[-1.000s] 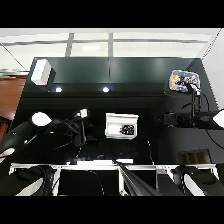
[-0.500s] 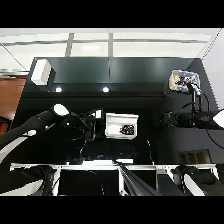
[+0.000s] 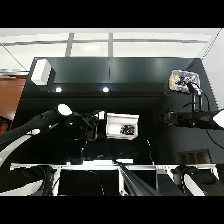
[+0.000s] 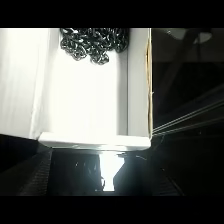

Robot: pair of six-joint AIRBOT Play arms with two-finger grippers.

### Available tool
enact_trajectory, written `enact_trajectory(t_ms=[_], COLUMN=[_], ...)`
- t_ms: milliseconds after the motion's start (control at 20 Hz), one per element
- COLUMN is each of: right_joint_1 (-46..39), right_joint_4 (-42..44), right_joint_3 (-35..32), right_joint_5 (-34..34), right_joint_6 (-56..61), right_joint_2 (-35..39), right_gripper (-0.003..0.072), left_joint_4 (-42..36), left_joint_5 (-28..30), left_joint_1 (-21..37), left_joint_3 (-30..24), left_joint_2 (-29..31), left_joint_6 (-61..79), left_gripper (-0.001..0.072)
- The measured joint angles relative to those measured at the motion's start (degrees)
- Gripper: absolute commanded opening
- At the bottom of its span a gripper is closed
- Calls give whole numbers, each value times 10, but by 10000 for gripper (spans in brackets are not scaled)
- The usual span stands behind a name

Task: Fold the box and place the chain.

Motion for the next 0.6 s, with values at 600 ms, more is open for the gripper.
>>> enact_trajectory(t_ms=[600], right_joint_1=[0], right_joint_4=[0], right_joint_3=[0], right_joint_5=[-1], right_joint_6=[0], right_joint_2=[0], right_gripper=[369], left_joint_4=[2], left_joint_5=[14], left_joint_1=[-14], left_joint_3=[35], left_joint_2=[-30], left_joint_6=[-24], left_gripper=[710])
